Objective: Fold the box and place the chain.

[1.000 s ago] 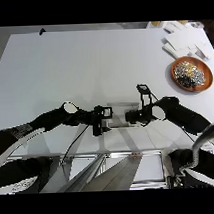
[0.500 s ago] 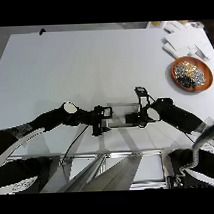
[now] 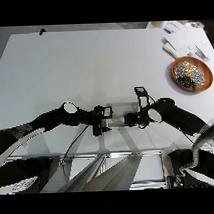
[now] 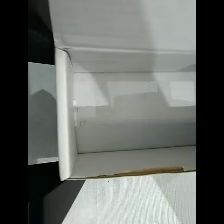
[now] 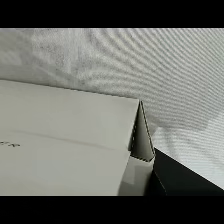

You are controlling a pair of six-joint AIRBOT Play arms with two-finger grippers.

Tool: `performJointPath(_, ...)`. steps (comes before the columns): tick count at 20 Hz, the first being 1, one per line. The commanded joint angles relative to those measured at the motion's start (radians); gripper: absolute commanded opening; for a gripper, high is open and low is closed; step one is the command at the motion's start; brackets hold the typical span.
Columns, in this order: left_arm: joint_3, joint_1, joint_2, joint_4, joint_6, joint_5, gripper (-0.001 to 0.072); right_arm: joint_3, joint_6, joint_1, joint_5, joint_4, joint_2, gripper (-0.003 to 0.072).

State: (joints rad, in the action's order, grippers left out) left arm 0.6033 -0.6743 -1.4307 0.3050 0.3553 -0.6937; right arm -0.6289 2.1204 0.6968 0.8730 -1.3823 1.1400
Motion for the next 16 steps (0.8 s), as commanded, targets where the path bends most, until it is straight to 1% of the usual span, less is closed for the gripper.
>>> performJointPath(1, 0.000, 0.000, 0.000, 0.002, 0.000, 0.002, 0.0135, -0.001, -0.026, -0.001, 0.039, -0.008, -0.007, 0.0371)
performJointPath(2, 0.000, 0.000, 0.000, 0.002, 0.000, 0.001, 0.0135, -0.001, -0.053, -0.001, 0.040, -0.003, -0.010, 0.0449)
performJointPath(3, 0.000, 0.000, 0.000, 0.002, 0.000, 0.001, 0.0135, -0.001, -0.064, -0.001, 0.039, -0.002, -0.023, 0.0484)
performJointPath(5, 0.000, 0.000, 0.000, 0.002, 0.000, 0.002, 0.0135, -0.001, -0.064, -0.018, 0.028, -0.002, -0.065, 0.0483)
performJointPath(7, 0.000, 0.000, 0.000, 0.002, 0.000, 0.002, 0.0136, -0.001, -0.064, -0.061, 0.044, -0.002, -0.108, 0.0476)
performJointPath(8, 0.000, 0.000, 0.000, 0.002, 0.000, 0.001, 0.0135, -0.001, -0.064, -0.086, 0.072, -0.002, -0.126, 0.0466)
performJointPath(11, 0.000, 0.000, 0.000, 0.002, 0.000, 0.001, 0.0135, -0.001, -0.104, -0.128, 0.159, -0.001, -0.145, 0.0402)
performJointPath(13, 0.000, 0.000, 0.000, 0.002, 0.000, 0.002, 0.0135, 0.000, -0.105, -0.127, 0.159, 0.024, -0.144, 0.0368)
performJointPath(14, 0.000, 0.000, 0.000, 0.002, 0.000, 0.001, 0.0135, 0.000, -0.106, -0.127, 0.142, 0.052, -0.143, 0.0318)
performJointPath(16, 0.000, 0.000, 0.000, 0.002, 0.000, 0.002, 0.0135, 0.000, -0.106, -0.113, 0.113, 0.081, -0.142, 0.0310)
